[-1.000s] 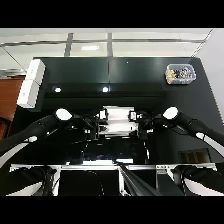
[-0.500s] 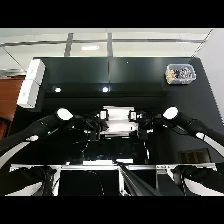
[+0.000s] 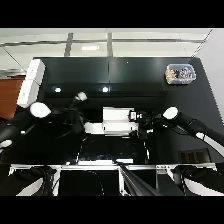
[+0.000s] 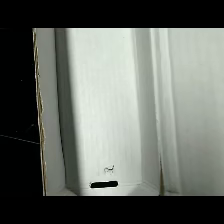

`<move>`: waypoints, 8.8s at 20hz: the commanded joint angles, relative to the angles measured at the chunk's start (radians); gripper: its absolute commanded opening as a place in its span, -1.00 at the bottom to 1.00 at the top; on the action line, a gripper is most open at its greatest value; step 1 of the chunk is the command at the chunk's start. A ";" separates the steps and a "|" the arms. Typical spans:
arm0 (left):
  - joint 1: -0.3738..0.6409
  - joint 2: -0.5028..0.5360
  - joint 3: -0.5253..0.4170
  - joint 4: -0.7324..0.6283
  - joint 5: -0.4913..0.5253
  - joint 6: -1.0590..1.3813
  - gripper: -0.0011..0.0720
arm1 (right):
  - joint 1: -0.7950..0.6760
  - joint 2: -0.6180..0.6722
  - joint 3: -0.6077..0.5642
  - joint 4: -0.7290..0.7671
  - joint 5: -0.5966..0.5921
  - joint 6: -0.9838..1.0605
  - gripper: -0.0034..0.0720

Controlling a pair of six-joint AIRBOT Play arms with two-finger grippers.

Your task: Fold the box and place the chain.

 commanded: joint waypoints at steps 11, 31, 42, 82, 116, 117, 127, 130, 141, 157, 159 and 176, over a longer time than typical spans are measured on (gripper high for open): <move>0.306 -0.346 -0.074 -0.307 -0.324 -0.553 -0.91 | 0.000 0.000 0.001 0.000 0.000 0.000 -0.36; 0.076 -0.394 0.151 -0.407 -0.399 -0.458 0.72 | 0.000 0.000 0.001 0.000 0.000 0.000 -0.36; -0.072 -0.393 0.237 -0.224 -0.294 -0.701 0.40 | 0.000 0.000 0.001 0.000 0.000 0.000 -0.36; -0.405 -0.393 0.438 0.304 -0.193 -1.360 -0.03 | 0.000 0.000 0.001 0.000 0.000 0.000 -0.36; -0.539 -0.525 0.549 0.584 -0.299 -1.843 -0.91 | 0.000 0.000 0.001 0.000 0.000 0.000 -0.36; -0.541 -0.525 0.549 0.584 -0.299 -1.843 -0.91 | 0.000 0.000 0.001 0.000 0.000 0.000 -0.36; -0.540 -0.525 0.549 0.584 -0.304 -1.842 -0.81 | 0.000 0.000 0.001 0.000 0.000 0.000 -0.36; -0.540 -0.525 0.549 0.584 -0.299 -1.842 -0.90 | 0.000 0.000 0.001 0.000 0.000 0.000 -0.36; -0.540 -0.526 0.549 0.580 -0.304 -1.842 -0.90 | 0.000 0.000 0.001 -0.001 0.007 0.000 -0.36; -0.540 -0.526 0.549 0.580 -0.304 -1.842 -0.90 | -0.018 0.168 0.001 -0.183 0.091 0.071 0.16; -0.540 -0.526 0.549 0.580 -0.304 -1.842 -0.90 | -0.018 0.167 0.001 -0.174 0.096 0.069 -0.29; -0.540 -0.526 0.549 0.580 -0.304 -1.842 -0.90 | 0.033 0.113 0.000 -0.004 0.055 0.233 0.00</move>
